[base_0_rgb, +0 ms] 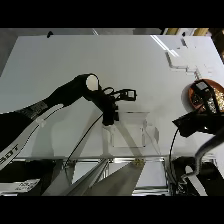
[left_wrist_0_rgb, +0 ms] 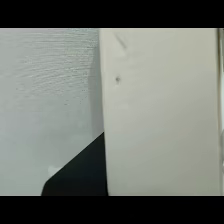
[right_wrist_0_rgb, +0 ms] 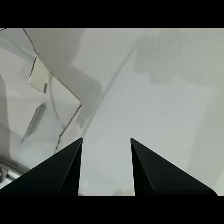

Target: Fold the box and place the chain.

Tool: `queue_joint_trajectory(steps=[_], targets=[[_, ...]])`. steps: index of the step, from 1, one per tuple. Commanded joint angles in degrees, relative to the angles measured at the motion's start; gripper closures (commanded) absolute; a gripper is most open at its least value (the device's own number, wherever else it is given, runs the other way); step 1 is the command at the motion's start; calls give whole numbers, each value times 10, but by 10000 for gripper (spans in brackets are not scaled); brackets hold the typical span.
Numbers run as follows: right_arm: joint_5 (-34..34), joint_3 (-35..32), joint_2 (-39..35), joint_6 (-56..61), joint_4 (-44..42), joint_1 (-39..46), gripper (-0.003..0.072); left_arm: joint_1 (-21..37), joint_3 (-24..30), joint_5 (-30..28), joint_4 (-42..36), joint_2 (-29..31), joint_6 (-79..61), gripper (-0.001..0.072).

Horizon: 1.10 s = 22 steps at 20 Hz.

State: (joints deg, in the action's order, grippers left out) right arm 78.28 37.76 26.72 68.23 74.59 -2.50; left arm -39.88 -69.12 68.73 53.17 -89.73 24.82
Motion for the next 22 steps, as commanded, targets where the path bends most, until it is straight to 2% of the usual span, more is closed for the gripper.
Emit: queue_joint_trajectory(steps=[1,5,7,11,19,22], targets=[[34,9,-21,-12,-1,0,347,-7,16,-81,2,6,-24,713],[31,7,-21,-41,-27,0,349,-26,19,-148,9,3,-71,712],[25,7,-21,-54,-37,0,351,-31,19,-160,9,-6,-71,711],[9,-13,-21,-73,-39,0,351,-31,19,-143,12,-28,-70,711],[-3,-55,-21,-132,-42,0,351,-32,19,-128,25,-28,-55,711],[-12,-55,-21,-133,-46,0,351,-41,19,-133,64,-26,5,712]])
